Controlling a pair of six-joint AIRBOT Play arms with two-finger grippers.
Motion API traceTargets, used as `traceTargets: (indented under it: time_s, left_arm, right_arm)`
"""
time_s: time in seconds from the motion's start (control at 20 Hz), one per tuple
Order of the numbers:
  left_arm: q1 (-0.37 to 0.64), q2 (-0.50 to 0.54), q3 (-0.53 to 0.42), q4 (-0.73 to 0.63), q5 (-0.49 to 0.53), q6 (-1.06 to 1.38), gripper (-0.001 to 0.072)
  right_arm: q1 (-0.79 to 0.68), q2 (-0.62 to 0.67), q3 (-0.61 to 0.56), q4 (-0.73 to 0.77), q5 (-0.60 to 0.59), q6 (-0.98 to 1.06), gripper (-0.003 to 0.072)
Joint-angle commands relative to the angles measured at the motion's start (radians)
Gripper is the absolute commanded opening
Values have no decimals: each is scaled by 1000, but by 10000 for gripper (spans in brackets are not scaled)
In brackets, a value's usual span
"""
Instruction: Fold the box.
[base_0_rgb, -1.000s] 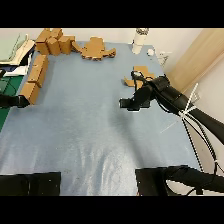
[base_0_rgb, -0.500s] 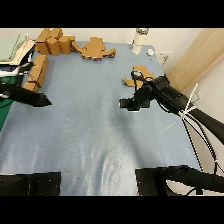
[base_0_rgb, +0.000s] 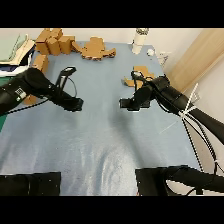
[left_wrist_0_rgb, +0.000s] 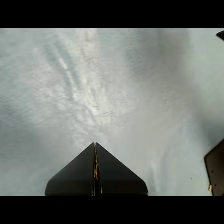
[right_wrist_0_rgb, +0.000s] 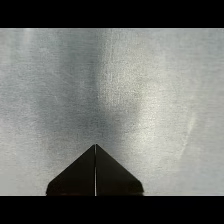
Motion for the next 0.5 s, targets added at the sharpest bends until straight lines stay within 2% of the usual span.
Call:
traceTargets:
  time_s: [0.0,0.2,0.45]
  left_arm:
    - [-85,-11,7,5,59,-66,16]
    - [-124,-11,7,-1,61,-66,16]
    - [-123,-11,7,-9,62,-66,16]
  right_arm:
    - [0,-1,0,0,0,0,1]
    - [0,-1,0,0,0,0,2]
    - [0,-1,0,0,0,0,1]
